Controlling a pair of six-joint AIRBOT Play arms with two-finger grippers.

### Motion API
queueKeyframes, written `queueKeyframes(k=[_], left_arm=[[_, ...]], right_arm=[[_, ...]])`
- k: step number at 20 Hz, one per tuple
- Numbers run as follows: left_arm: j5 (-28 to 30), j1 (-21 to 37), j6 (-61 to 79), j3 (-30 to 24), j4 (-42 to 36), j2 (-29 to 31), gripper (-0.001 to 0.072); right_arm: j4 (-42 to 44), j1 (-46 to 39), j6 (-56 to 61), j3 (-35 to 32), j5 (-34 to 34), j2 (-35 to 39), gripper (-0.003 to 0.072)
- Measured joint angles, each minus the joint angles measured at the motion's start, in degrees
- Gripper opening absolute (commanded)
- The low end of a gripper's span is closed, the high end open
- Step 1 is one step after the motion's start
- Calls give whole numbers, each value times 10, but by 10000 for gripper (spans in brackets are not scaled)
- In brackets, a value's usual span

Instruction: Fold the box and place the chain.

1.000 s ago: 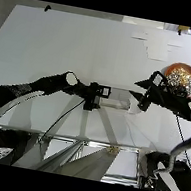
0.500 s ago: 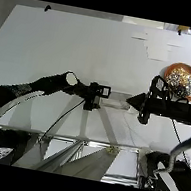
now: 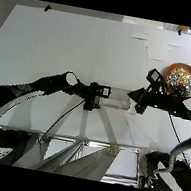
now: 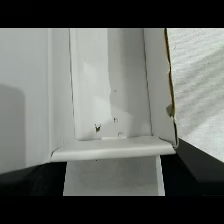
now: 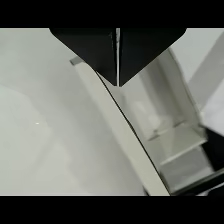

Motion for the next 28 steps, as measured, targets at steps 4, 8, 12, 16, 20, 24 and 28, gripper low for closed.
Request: queueKeyframes(k=[4, 8, 12, 16, 20, 24, 28], left_arm=[[0, 0, 0, 0, 0, 0, 62], [0, 0, 0, 0, 0, 0, 62], [0, 0, 0, 0, -1, 0, 62], [0, 0, 0, 0, 0, 0, 62], [-2, 0, 0, 0, 1, 0, 62], [1, 0, 0, 0, 1, 0, 62], [1, 0, 0, 0, 0, 0, 62]], right_arm=[[19, 0, 2, 0, -64, -56, 20], [12, 0, 23, 0, -90, -98, 20], [-13, 0, 46, 0, -96, -112, 20], [-26, 0, 67, 0, -83, -116, 20], [-31, -1, 91, 11, -41, -115, 21], [-45, 0, 138, 60, 28, -95, 20], [-120, 0, 165, 90, 112, -55, 20]])
